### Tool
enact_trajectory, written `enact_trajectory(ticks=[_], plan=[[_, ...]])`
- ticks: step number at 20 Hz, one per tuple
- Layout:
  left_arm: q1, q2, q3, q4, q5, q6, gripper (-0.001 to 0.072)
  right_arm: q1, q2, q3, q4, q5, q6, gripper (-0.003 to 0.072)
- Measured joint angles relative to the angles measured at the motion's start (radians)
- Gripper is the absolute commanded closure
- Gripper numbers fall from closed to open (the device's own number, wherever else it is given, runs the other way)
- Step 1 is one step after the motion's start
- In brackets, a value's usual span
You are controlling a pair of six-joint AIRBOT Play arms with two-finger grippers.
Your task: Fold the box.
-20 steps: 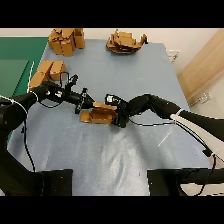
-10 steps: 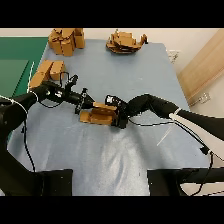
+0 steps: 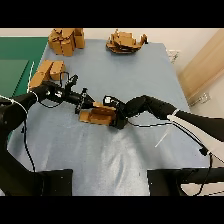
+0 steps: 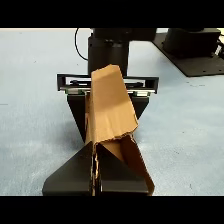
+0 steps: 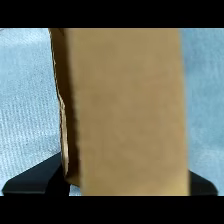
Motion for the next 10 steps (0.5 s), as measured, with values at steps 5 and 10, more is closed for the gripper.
enact_trajectory(ticks=[5,10], plan=[[0.000,0.000,0.000,0.000,0.003,0.000,0.0692,0.013,-0.010,0.000,-0.028,0.016,0.014,0.0097],[0.000,0.000,0.000,0.002,0.010,0.000,0.0692,0.014,-0.013,0.000,-0.036,0.019,0.026,0.0171]])
